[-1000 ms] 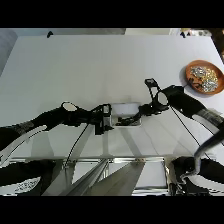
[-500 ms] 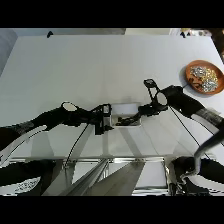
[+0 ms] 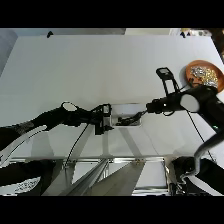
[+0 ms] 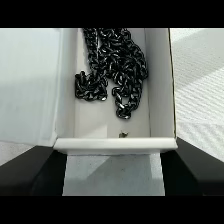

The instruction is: Fold the box and place the chain.

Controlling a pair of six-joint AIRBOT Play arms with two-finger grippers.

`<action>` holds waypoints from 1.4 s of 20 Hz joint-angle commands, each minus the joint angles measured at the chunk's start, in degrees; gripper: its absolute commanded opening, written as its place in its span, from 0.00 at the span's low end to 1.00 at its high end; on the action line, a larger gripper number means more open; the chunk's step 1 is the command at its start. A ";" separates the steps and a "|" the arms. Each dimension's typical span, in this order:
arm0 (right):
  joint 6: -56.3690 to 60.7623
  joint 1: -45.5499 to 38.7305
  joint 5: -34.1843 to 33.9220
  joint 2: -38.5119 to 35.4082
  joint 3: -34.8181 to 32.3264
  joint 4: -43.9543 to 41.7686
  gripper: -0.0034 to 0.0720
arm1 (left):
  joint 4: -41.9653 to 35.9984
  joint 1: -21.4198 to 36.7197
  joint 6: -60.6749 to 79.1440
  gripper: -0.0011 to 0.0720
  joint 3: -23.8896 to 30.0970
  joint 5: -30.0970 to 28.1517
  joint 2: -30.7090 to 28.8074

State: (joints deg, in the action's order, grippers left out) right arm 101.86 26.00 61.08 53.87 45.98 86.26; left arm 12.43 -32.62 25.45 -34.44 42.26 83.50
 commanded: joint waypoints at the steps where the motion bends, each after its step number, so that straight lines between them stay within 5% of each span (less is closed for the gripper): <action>1: -2.62 3.91 0.09 -7.91 0.07 -9.38 0.07 | 0.02 0.02 0.00 0.20 -0.02 0.00 -0.02; 8: -2.43 16.22 -12.24 -5.64 0.07 -11.13 0.07 | 0.02 0.02 0.00 0.20 -0.02 -0.02 -0.02; 13: -1.42 16.20 -12.48 2.16 0.07 -11.04 0.08 | 0.02 0.02 0.00 0.20 -0.02 -0.02 -0.02; 17: -2.03 16.11 -12.04 3.37 0.33 -10.97 0.35 | 0.02 0.02 0.00 0.20 -0.02 -0.02 -0.02; 23: -3.19 4.09 -5.27 -2.97 4.48 -4.02 0.35 | 0.02 0.02 0.00 0.20 -0.02 0.00 -0.02; 28: -3.13 -11.19 1.90 -0.46 4.15 3.13 0.33 | 0.00 0.02 0.00 0.20 -0.04 0.00 -0.02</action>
